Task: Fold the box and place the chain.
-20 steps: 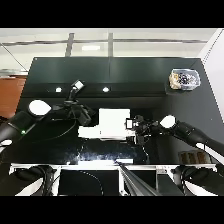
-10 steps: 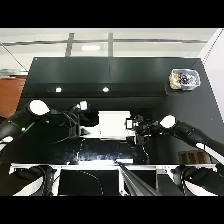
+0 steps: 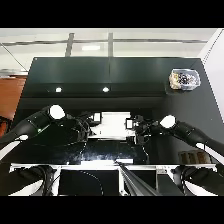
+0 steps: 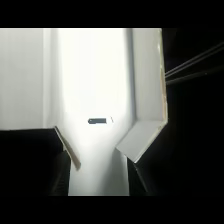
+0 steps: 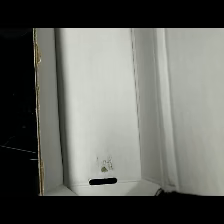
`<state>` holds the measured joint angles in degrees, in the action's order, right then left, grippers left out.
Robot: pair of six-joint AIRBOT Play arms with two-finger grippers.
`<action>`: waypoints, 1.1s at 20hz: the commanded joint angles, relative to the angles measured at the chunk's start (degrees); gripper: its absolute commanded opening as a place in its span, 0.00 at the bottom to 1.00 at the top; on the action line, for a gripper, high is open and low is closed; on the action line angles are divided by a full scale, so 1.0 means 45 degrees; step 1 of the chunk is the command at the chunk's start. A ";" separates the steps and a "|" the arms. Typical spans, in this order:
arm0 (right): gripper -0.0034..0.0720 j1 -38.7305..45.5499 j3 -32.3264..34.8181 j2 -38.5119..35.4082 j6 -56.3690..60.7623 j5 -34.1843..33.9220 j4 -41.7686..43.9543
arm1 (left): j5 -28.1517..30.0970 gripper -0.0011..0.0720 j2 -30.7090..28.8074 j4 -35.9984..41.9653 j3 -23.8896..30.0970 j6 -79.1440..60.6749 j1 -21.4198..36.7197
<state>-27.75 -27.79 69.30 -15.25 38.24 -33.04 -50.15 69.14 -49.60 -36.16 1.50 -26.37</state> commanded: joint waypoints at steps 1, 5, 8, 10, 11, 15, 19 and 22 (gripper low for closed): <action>0.76 0.0000 0.0010 0.0005 0.0005 0.0010 0.0005 | 0.0102 0.46 0.0092 0.0874 0.0010 0.0097 -0.0107; 0.76 0.0000 0.0010 0.0005 0.0005 0.0010 0.0005 | 0.0092 0.38 0.0131 0.1705 0.0010 0.0097 -0.0107; 0.76 0.0000 0.0010 0.0010 0.0005 0.0010 0.0005 | 0.0092 0.38 0.0160 0.2453 0.0010 0.0097 -0.0121; 0.76 0.0000 0.0010 0.0010 0.0005 0.0010 0.0005 | 0.0146 0.38 0.0282 0.3031 0.0010 0.0097 -0.0277; 0.76 0.0000 0.0010 0.0010 0.0000 0.0010 0.0005 | 0.0257 0.38 0.0350 0.3196 0.0010 0.0097 -0.0423; 0.76 0.0000 0.0010 0.0010 0.0000 0.0010 0.0005 | 0.1370 0.38 0.0471 0.3186 0.0010 0.0102 -0.1083; 0.76 0.0000 0.0010 0.0010 0.0005 0.0010 0.0005 | 0.1418 0.38 0.0466 0.2992 0.0010 0.0437 -0.1059; 0.76 0.0000 0.0010 0.0010 0.0000 0.0010 0.0005 | 0.1137 0.38 0.0466 0.2594 0.0010 0.0534 -0.1059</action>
